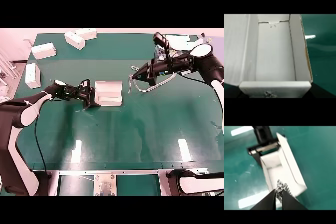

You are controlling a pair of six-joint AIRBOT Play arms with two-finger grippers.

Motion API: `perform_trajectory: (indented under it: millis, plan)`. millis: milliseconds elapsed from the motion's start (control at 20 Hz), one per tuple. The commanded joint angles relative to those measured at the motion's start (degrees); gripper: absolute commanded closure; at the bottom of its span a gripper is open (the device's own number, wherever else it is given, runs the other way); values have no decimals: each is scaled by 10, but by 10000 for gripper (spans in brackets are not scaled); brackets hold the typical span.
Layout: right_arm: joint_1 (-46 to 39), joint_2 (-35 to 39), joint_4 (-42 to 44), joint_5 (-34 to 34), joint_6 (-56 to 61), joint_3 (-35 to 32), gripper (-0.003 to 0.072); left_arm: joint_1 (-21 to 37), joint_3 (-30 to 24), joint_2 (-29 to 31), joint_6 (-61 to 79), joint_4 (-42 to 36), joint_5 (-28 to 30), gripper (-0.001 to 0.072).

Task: Fold the box and place the chain.

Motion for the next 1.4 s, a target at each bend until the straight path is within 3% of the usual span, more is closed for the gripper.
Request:
perform_trajectory:
  millis: [0,350,1000,1050,1100,1150,1350]
  plan:
    - [48,33,10,-50,20,1,682,0,0,0,0,0,0,215]
    - [103,2,10,-134,46,0,682,0,0,0,0,0,0,215]
    - [140,-138,10,-140,48,-16,681,0,1,0,0,0,0,215]
    - [139,-148,9,-140,48,-16,576,0,1,0,0,0,0,215]
    - [136,-150,9,-140,47,-16,306,0,1,0,0,0,0,214]
    - [131,-150,8,-139,47,-15,189,0,1,0,0,0,0,215]
    - [90,-121,0,-116,47,-14,192,0,1,0,0,0,0,215]
